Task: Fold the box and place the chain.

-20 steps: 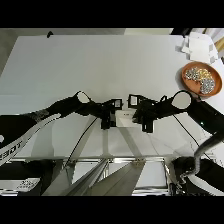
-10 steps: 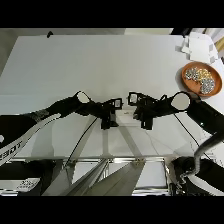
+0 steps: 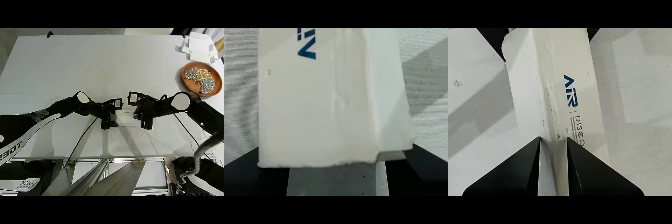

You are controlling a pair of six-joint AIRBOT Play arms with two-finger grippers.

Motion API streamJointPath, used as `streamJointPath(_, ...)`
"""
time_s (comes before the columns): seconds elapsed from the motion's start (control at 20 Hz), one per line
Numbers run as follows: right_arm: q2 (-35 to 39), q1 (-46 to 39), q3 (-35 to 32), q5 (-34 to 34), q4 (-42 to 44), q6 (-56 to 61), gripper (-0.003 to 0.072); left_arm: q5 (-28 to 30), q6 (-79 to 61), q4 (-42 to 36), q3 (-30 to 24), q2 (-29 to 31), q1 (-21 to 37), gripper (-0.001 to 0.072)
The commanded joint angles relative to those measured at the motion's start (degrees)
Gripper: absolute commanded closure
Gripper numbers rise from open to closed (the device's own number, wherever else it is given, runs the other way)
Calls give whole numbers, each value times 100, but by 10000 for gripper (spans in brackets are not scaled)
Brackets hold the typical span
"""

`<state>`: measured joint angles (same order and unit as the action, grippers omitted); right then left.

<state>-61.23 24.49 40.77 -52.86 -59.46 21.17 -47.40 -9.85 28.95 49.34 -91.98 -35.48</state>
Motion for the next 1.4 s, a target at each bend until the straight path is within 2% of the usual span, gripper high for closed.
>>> streamJointPath(0.0,46,-4,0,-42,-4,2,540,2,0,2,2,4,2,701)
streamJointPath(0.4,184,-4,-2,306,-9,0,540,4,0,2,2,4,2,701)
streamJointPath(0.75,-2,-2,-199,214,295,-11,539,2,0,2,2,4,2,701)
streamJointPath(0.95,-4,-2,-216,-146,295,-24,529,2,0,2,2,4,2,701)
streamJointPath(1.05,-2,9,-216,-382,334,-55,457,2,0,4,2,4,2,701)
streamJointPath(1.1,-2,48,-214,-435,361,-70,457,2,0,4,2,4,4,701)
streamJointPath(1.2,-2,149,-216,-474,420,-68,402,2,0,4,2,4,2,701)
streamJointPath(1.35,0,157,-214,-457,422,-68,390,2,0,4,2,4,2,701)
